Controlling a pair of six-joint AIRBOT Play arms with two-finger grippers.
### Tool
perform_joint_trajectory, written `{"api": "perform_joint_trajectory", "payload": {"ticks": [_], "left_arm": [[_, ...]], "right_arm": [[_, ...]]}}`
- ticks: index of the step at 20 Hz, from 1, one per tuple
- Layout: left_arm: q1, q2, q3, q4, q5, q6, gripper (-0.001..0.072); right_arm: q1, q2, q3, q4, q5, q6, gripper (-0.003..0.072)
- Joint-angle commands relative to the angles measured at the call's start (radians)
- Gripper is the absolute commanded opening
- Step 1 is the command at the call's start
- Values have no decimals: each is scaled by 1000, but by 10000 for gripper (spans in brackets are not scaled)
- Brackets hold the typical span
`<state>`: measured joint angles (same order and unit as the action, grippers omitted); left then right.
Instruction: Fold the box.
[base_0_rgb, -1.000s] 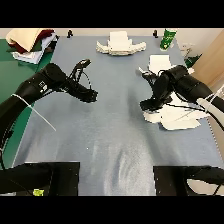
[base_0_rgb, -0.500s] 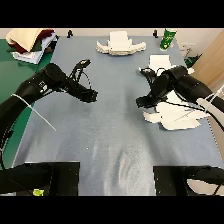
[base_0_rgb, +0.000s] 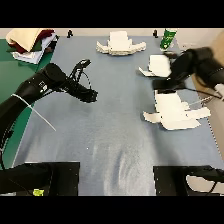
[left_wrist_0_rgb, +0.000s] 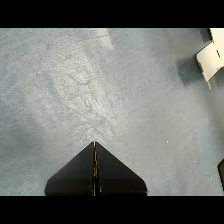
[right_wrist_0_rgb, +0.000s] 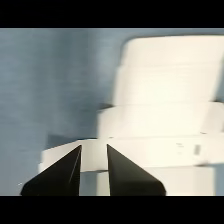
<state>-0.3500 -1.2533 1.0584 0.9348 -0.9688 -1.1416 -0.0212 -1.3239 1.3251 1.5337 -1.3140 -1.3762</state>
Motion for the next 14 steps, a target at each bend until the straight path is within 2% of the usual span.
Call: {"api": "perform_joint_trajectory", "payload": {"ticks": [1, 4, 6, 7, 9, 10, 14], "left_arm": [[0, 0, 0, 0, 1, 0, 14], [0, 0, 0, 0, 34, 0, 14], [0, 0, 0, 0, 52, 0, 14], [0, 0, 0, 0, 55, 0, 14], [0, 0, 0, 0, 53, 0, 14], [0, -1, 0, -1, 53, 0, 14], [0, 0, 0, -9, 53, 0, 14]], "right_arm": [[-319, -21, 69, -50, -128, -104, 253], [-619, -110, 69, 150, -127, -239, 253], [-760, -167, 69, 312, -117, -342, 335], [-805, -192, 70, 346, -111, -393, 355], [-868, -248, 70, 348, -106, -425, 362], [-887, -279, 70, 349, -107, -441, 388], [-898, -349, 112, 359, -89, -529, 389]]}}
